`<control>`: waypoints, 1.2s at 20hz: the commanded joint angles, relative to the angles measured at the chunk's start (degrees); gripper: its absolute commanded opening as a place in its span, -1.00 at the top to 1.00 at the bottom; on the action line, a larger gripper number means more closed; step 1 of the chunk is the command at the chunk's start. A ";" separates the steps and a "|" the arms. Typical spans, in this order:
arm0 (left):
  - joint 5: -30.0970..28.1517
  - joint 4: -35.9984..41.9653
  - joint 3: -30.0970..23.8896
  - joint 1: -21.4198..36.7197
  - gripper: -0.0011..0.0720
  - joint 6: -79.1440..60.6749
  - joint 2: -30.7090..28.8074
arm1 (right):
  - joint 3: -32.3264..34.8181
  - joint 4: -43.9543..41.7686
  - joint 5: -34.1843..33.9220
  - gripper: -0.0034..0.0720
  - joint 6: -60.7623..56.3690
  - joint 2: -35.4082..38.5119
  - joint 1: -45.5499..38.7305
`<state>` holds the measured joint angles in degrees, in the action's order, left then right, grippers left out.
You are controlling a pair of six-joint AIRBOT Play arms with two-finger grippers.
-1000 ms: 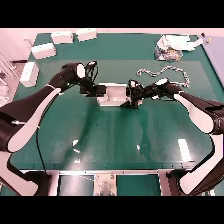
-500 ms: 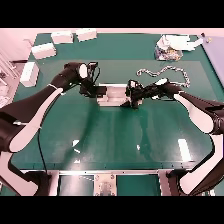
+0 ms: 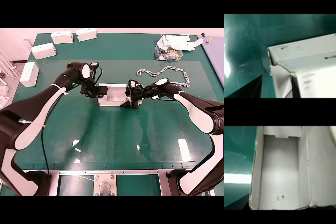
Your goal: Fold the box and place the chain.
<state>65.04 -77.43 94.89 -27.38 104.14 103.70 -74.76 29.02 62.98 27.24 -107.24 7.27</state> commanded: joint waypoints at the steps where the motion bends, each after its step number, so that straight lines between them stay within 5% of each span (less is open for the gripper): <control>1: 1.09 -1.62 2.19 -0.94 -0.15 0.94 1.44 | -0.02 0.00 0.09 -0.65 0.00 0.00 0.00; 19: 5.84 -6.19 5.95 -2.49 -0.15 9.90 4.72 | -0.02 0.00 0.09 -0.65 0.00 0.00 0.00; 24: 10.14 -8.76 11.37 -3.72 -0.15 10.54 7.85 | -0.02 0.00 0.09 -0.65 0.00 0.00 0.00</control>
<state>72.58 -84.88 103.66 -30.63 113.84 109.95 -74.76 28.99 63.05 27.24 -107.24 7.25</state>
